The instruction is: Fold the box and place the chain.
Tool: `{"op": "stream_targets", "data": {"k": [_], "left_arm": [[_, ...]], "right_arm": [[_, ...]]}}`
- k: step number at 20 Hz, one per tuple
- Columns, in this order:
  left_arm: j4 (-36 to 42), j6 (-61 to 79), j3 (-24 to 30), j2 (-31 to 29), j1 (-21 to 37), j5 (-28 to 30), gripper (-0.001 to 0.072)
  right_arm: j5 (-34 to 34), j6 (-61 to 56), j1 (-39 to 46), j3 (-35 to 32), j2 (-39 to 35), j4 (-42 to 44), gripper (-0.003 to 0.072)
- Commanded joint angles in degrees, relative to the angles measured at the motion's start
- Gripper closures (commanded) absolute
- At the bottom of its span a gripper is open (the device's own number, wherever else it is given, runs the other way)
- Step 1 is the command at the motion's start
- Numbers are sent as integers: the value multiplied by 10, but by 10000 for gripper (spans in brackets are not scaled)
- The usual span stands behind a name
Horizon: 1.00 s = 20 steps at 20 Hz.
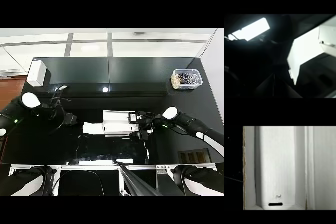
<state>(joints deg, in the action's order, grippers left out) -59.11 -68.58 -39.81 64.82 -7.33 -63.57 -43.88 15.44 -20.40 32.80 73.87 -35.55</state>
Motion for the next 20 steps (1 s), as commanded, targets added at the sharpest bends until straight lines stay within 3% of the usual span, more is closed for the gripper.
{"op": "stream_targets", "data": {"k": [1,4,8,11,16,17,18,19,20], "left_arm": [[160,-50,75,21,78,9,685],[230,-8,99,77,68,39,686],[329,70,90,148,4,48,686],[332,106,63,168,-35,42,686],[332,146,21,168,-30,-20,679],[332,146,15,168,-31,-31,537],[333,146,10,168,-32,-40,311],[332,145,6,168,-34,-46,138],[333,145,4,168,-35,-51,131]], "right_arm": [[0,0,0,0,0,0,296],[0,0,0,0,0,0,296],[0,0,0,0,0,0,296],[0,0,0,0,0,0,296],[0,0,0,0,0,0,296],[0,0,0,0,0,0,296],[0,0,0,0,0,0,296],[0,0,0,0,0,0,296],[0,0,0,0,0,0,296]]}}
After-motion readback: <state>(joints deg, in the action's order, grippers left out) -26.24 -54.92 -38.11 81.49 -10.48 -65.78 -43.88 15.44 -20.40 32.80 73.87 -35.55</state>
